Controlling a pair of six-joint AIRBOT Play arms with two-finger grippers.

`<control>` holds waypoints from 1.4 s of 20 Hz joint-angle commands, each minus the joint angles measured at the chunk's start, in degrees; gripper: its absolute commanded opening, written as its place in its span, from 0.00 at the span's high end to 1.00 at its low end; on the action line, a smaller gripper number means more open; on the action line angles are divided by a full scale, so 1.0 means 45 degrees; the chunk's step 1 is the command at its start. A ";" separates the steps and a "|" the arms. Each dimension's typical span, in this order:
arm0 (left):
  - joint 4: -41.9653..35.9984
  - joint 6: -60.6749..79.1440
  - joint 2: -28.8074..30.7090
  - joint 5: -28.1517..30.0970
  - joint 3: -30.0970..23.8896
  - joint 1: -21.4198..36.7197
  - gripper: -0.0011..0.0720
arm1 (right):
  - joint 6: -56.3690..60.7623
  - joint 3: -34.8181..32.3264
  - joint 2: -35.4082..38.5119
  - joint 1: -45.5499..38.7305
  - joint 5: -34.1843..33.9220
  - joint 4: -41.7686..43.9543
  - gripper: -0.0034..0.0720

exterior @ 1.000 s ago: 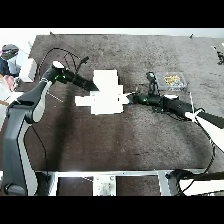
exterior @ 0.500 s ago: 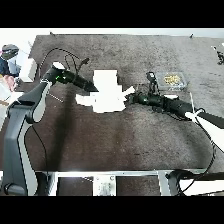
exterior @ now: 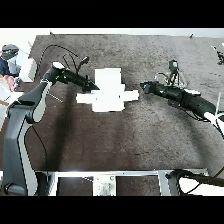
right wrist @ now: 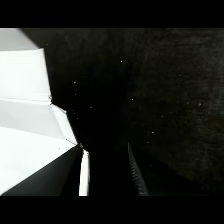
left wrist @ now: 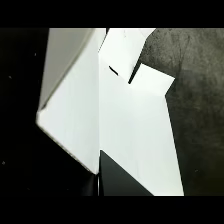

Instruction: Fold the box and place the chain.

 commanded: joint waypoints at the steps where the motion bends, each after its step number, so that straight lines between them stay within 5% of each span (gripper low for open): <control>1: -0.0083 0.2244 0.0000 0.0563 0.0010 0.0000 0.97 | -0.0019 0.0005 0.0199 -0.0272 0.0257 -0.0228 0.52; 11: 0.0087 0.4031 -0.0044 0.2079 -0.0427 0.0000 0.97 | -0.0049 0.0005 0.0194 0.0340 -0.0340 -0.1219 0.52; 20: 0.0423 0.4308 -0.0330 0.2293 -0.0427 0.0000 0.97 | -0.2856 0.0010 0.0194 0.0729 -0.0306 -0.1656 0.51; 21: 0.0588 0.4303 -0.0359 0.2273 -0.0423 0.0000 0.97 | -0.3575 0.0010 0.0180 0.0933 -0.0311 -0.1651 0.39; 26: 0.0753 0.4216 -0.0355 0.2123 -0.0418 0.0005 0.97 | -0.5450 0.0301 -0.0680 0.1685 -0.0146 -0.1656 0.38; 28: 0.0743 0.4221 -0.0355 0.2108 -0.0418 0.0005 0.97 | -0.6013 0.0670 -0.1253 0.1826 0.0539 -0.1661 0.14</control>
